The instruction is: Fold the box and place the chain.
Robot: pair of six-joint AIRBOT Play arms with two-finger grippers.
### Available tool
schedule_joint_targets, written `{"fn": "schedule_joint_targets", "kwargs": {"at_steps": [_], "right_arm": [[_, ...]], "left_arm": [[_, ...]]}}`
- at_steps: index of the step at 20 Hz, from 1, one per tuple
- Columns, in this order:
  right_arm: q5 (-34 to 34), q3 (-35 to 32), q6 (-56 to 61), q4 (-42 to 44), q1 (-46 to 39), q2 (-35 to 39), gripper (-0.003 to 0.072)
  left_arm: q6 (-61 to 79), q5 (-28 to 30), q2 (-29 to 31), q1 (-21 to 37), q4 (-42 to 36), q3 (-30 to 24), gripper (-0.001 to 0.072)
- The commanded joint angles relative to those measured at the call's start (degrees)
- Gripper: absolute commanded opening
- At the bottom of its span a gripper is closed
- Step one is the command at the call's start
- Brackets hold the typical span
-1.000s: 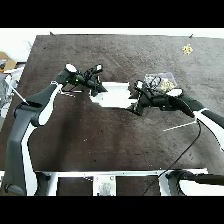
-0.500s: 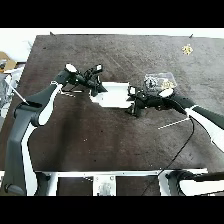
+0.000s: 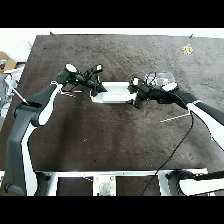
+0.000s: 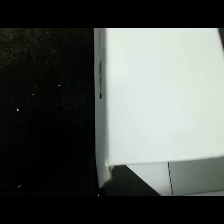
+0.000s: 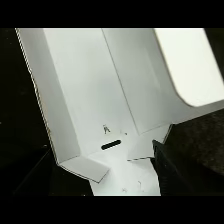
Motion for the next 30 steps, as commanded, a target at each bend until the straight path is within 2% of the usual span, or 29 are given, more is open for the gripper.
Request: {"fn": "schedule_joint_targets", "kwargs": {"at_steps": [1, 8, 12, 21, 30], "right_arm": [[0.66, 2.23, 0.04, 0.20, -0.87, -0.22, 0.0675], [9.09, 12.00, 3.78, -0.68, -3.34, -8.57, 0.0677], [17.31, 16.98, 5.03, -0.92, -4.31, -12.76, 0.0676], [26.45, 27.32, 5.20, -3.23, -4.31, -22.38, 0.0675], [27.63, 29.05, 5.03, -3.30, -3.61, -24.96, 0.0674]], "left_arm": [[0.02, 0.00, -0.02, -0.02, 0.02, 0.04, 0.0013], [0.02, 0.00, -0.02, -0.02, 0.02, 0.04, 0.0012], [0.02, 0.00, -0.02, 0.00, 0.02, 0.04, 0.0013], [0.02, 0.02, -0.02, 0.00, 0.02, 0.04, 0.0013], [0.02, 0.00, -0.02, 0.00, 0.02, 0.04, 0.0013]]}}
